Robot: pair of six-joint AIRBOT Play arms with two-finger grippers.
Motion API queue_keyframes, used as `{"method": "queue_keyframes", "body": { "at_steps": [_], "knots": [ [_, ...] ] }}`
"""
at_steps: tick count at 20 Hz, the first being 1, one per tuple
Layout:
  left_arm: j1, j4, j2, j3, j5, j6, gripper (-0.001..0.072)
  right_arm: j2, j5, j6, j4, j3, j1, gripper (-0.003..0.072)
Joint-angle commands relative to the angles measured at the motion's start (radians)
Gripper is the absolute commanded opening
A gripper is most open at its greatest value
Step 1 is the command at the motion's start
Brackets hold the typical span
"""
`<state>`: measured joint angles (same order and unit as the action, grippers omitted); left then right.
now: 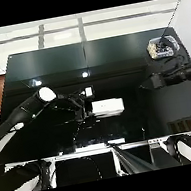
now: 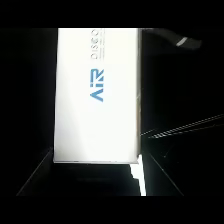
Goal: Fold the box and place the chain.
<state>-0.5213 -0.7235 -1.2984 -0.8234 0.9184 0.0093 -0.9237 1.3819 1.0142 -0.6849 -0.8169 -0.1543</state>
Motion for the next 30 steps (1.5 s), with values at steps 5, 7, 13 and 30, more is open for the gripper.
{"method": "queue_keyframes", "body": {
  "at_steps": [5, 7, 13, 30],
  "knots": [
    [-0.165, -0.005, -0.135, -0.235, -0.003, -0.188, 0.0716, 0.025, -0.028, -0.001, -0.026, 0.002, -0.069, 0.0014],
    [-0.195, -0.004, -0.226, -0.307, -0.003, -0.258, 0.0716, 0.025, -0.028, -0.002, -0.027, 0.002, -0.069, 0.0014],
    [-0.200, -0.004, -0.304, -0.346, 0.039, -0.313, 0.0716, 0.025, -0.028, -0.024, -0.028, 0.002, -0.069, 0.0014],
    [-0.256, -0.411, -0.293, -0.397, 0.007, -0.495, 0.0399, 0.025, -0.066, -0.035, -0.031, 0.003, -0.069, 0.0014]
  ]
}}
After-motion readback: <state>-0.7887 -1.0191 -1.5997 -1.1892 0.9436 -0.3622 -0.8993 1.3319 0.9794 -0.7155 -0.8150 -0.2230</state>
